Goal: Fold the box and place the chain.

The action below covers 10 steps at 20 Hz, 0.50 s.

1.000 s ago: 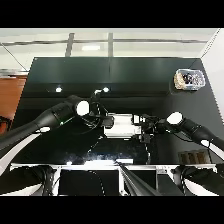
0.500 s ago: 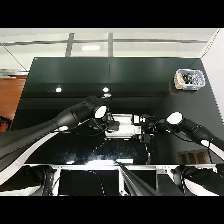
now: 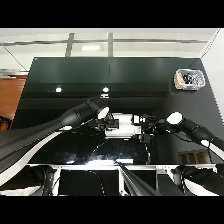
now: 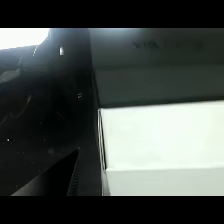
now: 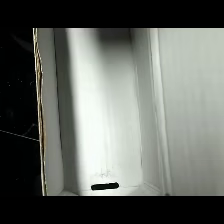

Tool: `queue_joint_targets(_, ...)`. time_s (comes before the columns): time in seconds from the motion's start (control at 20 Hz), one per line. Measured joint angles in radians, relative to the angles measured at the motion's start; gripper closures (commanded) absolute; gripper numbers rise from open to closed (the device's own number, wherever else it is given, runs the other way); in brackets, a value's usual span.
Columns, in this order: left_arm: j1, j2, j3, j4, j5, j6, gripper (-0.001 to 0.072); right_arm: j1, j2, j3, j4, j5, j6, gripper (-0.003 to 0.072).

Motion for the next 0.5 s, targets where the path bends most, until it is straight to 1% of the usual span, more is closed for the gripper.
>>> queue_joint_targets(0.2, -0.003, -0.019, 0.007, 0.010, 0.003, -0.015, 0.0439, 0.000, 0.000, 0.000, 0.000, 0.000, 0.000, 0.0452)
queue_joint_targets(0.3, -0.010, -0.032, 0.020, 0.013, 0.004, -0.021, 0.0678, 0.000, 0.000, 0.000, 0.001, 0.000, 0.001, 0.0452)
queue_joint_targets(0.5, -0.019, -0.044, 0.048, 0.029, -0.003, -0.024, 0.0686, 0.000, 0.000, 0.000, 0.001, -0.001, 0.002, 0.0452)
